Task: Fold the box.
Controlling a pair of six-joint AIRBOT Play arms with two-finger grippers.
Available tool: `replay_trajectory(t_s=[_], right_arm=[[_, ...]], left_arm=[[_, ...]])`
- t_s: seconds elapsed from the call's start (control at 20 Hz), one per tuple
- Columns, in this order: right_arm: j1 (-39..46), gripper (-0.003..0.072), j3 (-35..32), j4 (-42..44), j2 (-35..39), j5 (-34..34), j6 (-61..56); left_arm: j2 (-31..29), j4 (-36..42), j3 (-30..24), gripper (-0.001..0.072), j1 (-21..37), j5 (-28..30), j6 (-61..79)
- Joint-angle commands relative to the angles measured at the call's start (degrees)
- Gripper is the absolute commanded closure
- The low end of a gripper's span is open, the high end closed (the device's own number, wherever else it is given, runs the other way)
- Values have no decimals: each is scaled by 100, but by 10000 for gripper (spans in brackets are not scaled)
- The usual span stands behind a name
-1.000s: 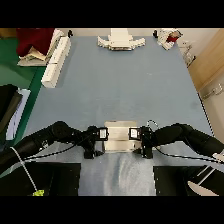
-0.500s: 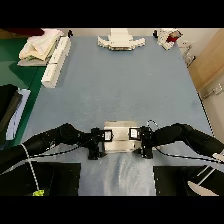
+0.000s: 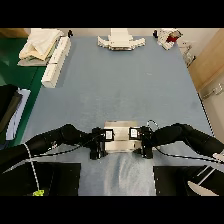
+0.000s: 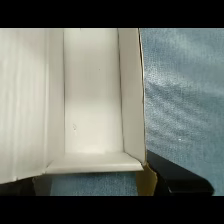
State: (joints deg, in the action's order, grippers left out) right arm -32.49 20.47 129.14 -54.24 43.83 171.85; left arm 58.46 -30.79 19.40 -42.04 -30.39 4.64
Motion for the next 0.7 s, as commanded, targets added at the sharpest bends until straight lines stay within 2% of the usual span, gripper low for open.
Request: replay_trajectory(t_s=[0.0, 0.15, 0.4, 0.65], right_arm=[[0, 157, 4, 0, 4, -4, 7], [0, 157, 4, 0, 4, -7, 7], [0, 157, 4, 0, 4, -4, 7], [0, 157, 4, 0, 4, -7, 7]], left_arm=[[7, -7, 0, 15, 39, 28, -15], [-118, -4, -39, 14, 151, 22, -15], [-579, 46, -417, 14, 212, 149, -7], [-597, 402, -428, 14, 179, 240, 83]])
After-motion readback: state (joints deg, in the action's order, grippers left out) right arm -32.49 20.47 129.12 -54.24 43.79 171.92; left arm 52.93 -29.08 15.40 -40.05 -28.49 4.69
